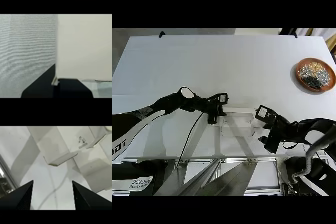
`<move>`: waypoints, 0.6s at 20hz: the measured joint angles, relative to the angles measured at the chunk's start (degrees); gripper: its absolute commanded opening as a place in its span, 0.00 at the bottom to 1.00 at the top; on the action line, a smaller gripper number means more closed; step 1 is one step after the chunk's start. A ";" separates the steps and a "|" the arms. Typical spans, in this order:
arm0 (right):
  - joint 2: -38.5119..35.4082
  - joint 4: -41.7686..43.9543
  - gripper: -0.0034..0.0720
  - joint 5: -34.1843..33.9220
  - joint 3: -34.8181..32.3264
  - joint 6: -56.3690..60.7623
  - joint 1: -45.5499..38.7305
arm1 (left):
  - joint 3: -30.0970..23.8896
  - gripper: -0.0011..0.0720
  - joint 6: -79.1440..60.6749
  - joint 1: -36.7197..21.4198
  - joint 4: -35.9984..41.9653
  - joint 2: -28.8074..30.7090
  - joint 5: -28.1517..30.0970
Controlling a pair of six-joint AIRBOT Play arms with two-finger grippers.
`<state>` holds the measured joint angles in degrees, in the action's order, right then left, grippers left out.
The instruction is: Fold the box and place the chain.
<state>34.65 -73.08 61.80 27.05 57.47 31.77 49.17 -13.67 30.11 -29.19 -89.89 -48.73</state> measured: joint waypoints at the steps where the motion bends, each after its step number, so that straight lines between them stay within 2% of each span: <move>1: -1.36 0.02 0.74 -1.77 -1.77 -1.64 0.00 | 0.02 0.03 0.00 0.02 0.00 0.00 -0.02; 3: -4.68 0.17 0.78 -5.86 -5.57 -5.88 0.37 | 0.00 0.03 0.00 0.02 0.00 0.00 -0.07; 5: -8.04 0.35 0.98 -9.88 -9.35 -12.04 1.64 | 0.00 0.03 0.00 0.02 0.00 0.00 -0.15; 8: -11.06 0.44 0.98 -16.63 -15.28 -22.14 5.46 | 0.00 0.03 -0.02 0.02 0.00 -0.02 -0.24; 12: -9.97 0.83 0.97 -24.13 -19.30 -27.71 10.88 | 0.02 0.03 -0.02 0.00 0.00 -0.02 -0.44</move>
<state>24.69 -72.25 37.67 7.75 29.76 42.65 49.19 -13.69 30.11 -29.19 -89.91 -49.17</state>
